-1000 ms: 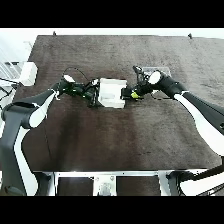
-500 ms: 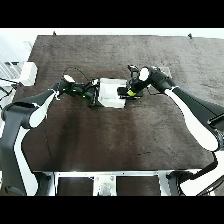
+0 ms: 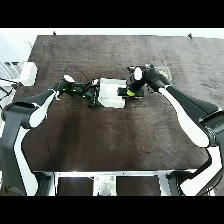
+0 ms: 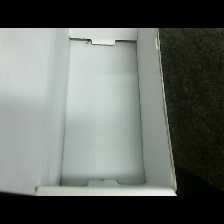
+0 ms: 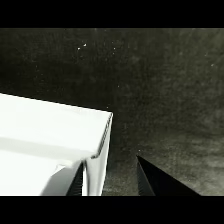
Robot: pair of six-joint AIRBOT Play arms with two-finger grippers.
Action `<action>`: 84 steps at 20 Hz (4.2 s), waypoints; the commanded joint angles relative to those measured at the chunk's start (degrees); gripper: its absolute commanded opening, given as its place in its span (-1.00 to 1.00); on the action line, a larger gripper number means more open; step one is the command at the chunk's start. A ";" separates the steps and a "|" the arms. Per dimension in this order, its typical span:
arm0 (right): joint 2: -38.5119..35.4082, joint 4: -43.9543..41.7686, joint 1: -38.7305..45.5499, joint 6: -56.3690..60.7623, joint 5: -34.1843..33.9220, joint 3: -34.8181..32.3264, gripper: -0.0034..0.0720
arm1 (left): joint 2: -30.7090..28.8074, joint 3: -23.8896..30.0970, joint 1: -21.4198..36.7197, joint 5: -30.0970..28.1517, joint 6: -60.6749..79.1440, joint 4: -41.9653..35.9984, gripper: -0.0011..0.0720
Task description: Fold the box and place the chain.
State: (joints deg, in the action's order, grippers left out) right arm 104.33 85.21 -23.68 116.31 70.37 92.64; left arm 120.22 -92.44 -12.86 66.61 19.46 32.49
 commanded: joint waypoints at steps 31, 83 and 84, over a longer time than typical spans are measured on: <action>4.20 2.45 -2.56 10.45 3.96 7.43 0.24 | 0.04 0.00 0.00 -0.13 0.07 -0.20 -0.34; -0.90 -15.56 24.76 -44.94 -14.84 12.41 -0.90 | 0.04 0.00 -0.02 -0.13 0.04 -0.20 -0.34; -2.16 -15.54 24.76 -44.89 -15.04 12.41 -0.90 | 0.04 0.00 0.00 -0.09 0.04 -0.20 -0.34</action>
State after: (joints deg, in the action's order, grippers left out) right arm 106.37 69.60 1.13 71.05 55.66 105.03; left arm 120.22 -92.42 -12.88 66.50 19.49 32.29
